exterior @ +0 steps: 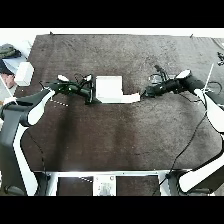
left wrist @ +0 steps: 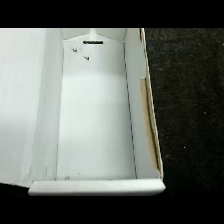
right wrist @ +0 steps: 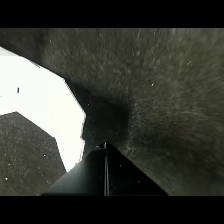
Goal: Fold the box and place the chain.
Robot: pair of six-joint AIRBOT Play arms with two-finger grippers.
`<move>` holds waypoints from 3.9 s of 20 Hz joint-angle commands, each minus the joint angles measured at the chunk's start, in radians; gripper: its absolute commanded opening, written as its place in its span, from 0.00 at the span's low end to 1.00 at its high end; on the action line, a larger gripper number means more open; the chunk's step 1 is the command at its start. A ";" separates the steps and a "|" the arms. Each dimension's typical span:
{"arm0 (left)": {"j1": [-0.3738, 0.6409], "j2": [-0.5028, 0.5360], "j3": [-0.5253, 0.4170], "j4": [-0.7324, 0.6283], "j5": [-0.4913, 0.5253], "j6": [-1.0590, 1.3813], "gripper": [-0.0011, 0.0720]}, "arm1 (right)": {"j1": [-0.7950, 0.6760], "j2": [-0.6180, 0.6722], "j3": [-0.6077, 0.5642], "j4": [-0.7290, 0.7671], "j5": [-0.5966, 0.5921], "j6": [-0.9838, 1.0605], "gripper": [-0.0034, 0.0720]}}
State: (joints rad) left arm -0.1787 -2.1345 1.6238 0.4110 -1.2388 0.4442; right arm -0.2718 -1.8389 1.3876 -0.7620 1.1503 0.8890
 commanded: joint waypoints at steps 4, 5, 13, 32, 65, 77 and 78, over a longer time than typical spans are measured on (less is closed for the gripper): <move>0.001 -0.003 0.000 0.000 0.000 -0.004 0.57 | 0.039 -0.070 -0.061 0.243 0.080 -0.131 0.03; 0.001 -0.003 0.000 0.000 0.000 -0.010 0.57 | 0.055 -0.071 -0.061 0.259 0.078 -0.138 0.04; 0.001 -0.003 0.000 0.000 0.001 -0.010 0.57 | 0.095 -0.054 -0.042 0.410 0.049 -0.129 0.36; 0.001 -0.003 0.000 0.000 0.000 -0.010 0.57 | 0.293 -0.054 0.144 0.024 -0.052 0.180 0.70; 0.001 -0.003 0.000 0.000 -0.002 -0.010 0.57 | 0.524 -0.073 0.378 -0.662 0.045 0.770 0.47; 0.001 -0.003 0.000 0.000 -0.003 -0.011 0.57 | 0.541 -0.089 0.378 -0.773 0.028 0.974 0.47; 0.001 -0.003 0.000 0.000 -0.003 -0.011 0.57 | 0.542 -0.089 0.378 -0.772 0.026 0.975 0.47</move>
State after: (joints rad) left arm -0.1787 -2.1368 1.6238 0.4107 -1.2411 0.4335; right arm 0.2687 -1.9251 1.7641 -1.5024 1.1728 1.8111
